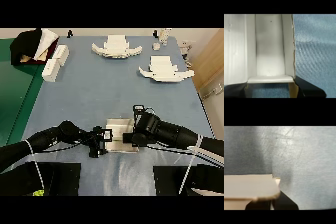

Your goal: Fold the box.

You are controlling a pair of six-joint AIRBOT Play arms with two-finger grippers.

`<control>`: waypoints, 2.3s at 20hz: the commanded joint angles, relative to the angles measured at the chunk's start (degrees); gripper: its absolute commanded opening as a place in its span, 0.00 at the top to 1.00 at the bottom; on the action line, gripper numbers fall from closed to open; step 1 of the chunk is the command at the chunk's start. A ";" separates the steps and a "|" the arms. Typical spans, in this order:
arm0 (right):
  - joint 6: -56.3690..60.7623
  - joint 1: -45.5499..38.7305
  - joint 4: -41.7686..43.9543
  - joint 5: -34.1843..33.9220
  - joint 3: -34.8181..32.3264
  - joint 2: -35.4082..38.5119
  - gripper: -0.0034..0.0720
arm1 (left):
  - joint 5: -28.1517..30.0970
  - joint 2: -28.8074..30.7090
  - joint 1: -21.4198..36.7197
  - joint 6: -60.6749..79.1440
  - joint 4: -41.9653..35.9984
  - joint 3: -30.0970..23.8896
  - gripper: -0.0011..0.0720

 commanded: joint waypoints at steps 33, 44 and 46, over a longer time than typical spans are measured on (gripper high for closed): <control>2.05 -1.44 -0.52 -9.79 4.59 7.10 0.53 | 0.02 -0.02 0.02 0.11 0.00 0.02 0.37; -14.40 -17.92 -1.77 -13.14 4.15 14.75 0.95 | 0.02 -0.02 0.02 0.11 0.00 0.02 0.37; -28.17 -29.22 8.70 -5.27 4.00 12.55 0.96 | 0.00 -0.02 0.02 0.11 0.00 0.02 0.37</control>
